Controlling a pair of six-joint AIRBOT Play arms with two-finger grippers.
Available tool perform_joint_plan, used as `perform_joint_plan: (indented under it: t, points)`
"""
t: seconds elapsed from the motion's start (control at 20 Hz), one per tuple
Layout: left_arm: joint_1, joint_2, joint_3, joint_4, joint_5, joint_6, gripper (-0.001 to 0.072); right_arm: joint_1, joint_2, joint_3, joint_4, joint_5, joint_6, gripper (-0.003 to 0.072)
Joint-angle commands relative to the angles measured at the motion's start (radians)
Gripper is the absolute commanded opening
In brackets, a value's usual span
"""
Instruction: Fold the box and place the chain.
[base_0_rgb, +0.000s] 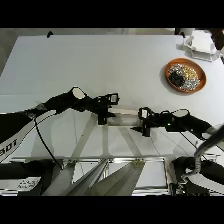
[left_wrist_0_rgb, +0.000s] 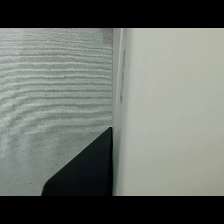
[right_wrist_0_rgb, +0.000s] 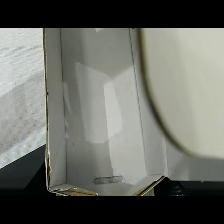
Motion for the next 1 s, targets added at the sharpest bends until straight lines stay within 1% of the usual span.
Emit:
perform_joint_plan:
  t: [0.0,0.4,0.65,0.7,0.75,0.8,0.85,0.9,0.95]
  points:
    - [0.000,0.001,0.001,0.000,-0.001,0.000,0.0011,0.001,0.000,0.001,0.000,-0.002,0.000,0.0436]
    - [0.000,0.001,0.001,0.000,-0.002,0.000,0.0011,0.001,0.000,0.001,0.000,-0.002,0.000,0.0436]
    - [0.000,0.001,0.001,-0.001,-0.083,0.000,0.0012,0.001,0.000,0.001,0.000,-0.002,0.000,0.0436]
    - [0.000,0.002,0.001,-0.001,-0.095,0.000,0.0031,0.001,0.000,0.001,0.000,-0.002,0.000,0.0436]
    - [0.001,0.003,0.001,-0.001,-0.098,-0.002,0.0196,0.001,0.000,0.001,0.000,-0.002,0.000,0.0436]
    - [0.003,0.007,0.001,-0.001,-0.098,-0.028,0.0384,0.001,0.000,0.001,0.000,-0.002,0.000,0.0436]
    - [0.006,0.014,0.001,0.003,-0.093,-0.065,0.0477,0.001,0.000,0.001,0.000,-0.002,0.000,0.0436]
    - [0.011,0.023,0.001,0.010,-0.097,-0.103,0.0503,0.001,0.000,0.001,0.000,-0.002,0.000,0.0436]
    - [0.018,0.035,0.001,0.027,-0.100,-0.145,0.0503,0.001,0.000,0.001,0.000,-0.002,0.000,0.0436]
